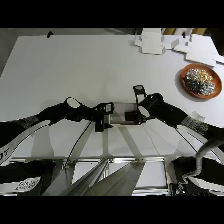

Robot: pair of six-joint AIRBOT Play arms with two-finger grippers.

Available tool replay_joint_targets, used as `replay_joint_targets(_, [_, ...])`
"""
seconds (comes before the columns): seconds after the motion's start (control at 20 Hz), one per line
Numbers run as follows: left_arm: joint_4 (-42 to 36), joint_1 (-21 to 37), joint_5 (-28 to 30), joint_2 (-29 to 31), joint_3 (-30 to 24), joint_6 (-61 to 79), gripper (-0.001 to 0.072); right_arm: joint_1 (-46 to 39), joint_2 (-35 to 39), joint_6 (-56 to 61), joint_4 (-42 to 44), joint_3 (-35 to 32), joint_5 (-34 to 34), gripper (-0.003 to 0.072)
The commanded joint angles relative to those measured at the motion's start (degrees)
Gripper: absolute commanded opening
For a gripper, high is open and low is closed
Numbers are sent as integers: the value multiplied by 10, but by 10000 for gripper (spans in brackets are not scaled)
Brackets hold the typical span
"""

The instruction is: Fold the box and place the chain.

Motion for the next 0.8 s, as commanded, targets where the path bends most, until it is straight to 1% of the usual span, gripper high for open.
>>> replay_joint_targets(0.0, [0, 0, 0, 0, 0, 1, 152, 2, 13, -1, -4, 1, -2, 229])
replay_joint_targets(0.05, [0, 0, 0, 0, 0, 1, 152, 2, 24, -17, -12, 1, -3, 300])
replay_joint_targets(0.15, [0, 0, 0, 0, 0, 1, 152, 2, 53, -92, -25, 1, 12, 305])
replay_joint_targets(0.25, [0, 0, 0, 0, 0, 1, 152, 2, 100, -156, -30, 6, 40, 309])
replay_joint_targets(0.3, [0, 0, 0, 0, 0, 1, 152, 2, 123, -185, -33, 17, 61, 372])
replay_joint_targets(0.35, [0, 0, 0, 0, 0, 1, 152, -5, 144, -217, -38, 39, 85, 457])
replay_joint_targets(0.4, [0, 0, 0, 0, 0, 1, 152, -19, 160, -240, -38, 64, 101, 460])
replay_joint_targets(0.5, [0, 0, 0, 0, 0, 1, 152, -80, 176, -279, -50, 125, 101, 459])
replay_joint_targets(0.55, [0, 0, 0, 0, 0, 1, 152, -123, 174, -304, -55, 154, 87, 458])
replay_joint_targets(0.65, [0, 0, 0, 0, 0, 1, 152, -219, 162, -350, -54, 205, 52, 409])
replay_joint_targets(0.75, [0, 0, 0, 0, 0, 1, 152, -315, 134, -381, -52, 254, 33, 401])
